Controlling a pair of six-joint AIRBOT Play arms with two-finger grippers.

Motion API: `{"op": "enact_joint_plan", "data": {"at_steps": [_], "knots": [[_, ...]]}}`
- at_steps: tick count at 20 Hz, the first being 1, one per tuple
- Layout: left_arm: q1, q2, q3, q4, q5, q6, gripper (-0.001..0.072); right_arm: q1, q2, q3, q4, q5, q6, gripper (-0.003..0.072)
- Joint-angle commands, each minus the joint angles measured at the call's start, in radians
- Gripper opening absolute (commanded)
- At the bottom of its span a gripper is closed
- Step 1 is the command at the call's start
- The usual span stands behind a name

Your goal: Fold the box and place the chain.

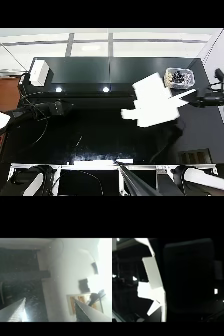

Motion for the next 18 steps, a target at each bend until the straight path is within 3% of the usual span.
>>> {"op": "enact_joint_plan", "data": {"at_steps": [1,6,11,14,18], "knots": [[-0.029,-0.002,0.001,-0.001,-0.002,0.026,0.0698,0.158,0.217,-0.192,0.030,-0.140,0.012,0.0044],[-0.084,-0.056,0.000,-0.023,-0.018,0.025,0.0698,0.342,0.479,-0.430,0.074,-0.305,0.007,0.0044],[-0.119,-0.246,0.001,-0.126,0.012,-0.080,0.0698,0.586,0.522,-0.485,0.069,-0.421,-0.027,0.0044],[-0.092,-0.415,0.001,-0.290,-0.101,0.050,0.0697,0.670,0.522,-0.486,0.063,-0.496,-0.025,0.0044],[-0.050,-0.626,0.001,-0.664,-0.246,0.510,0.0697,0.676,0.522,-0.486,0.063,-0.499,-0.024,0.0044]]}}
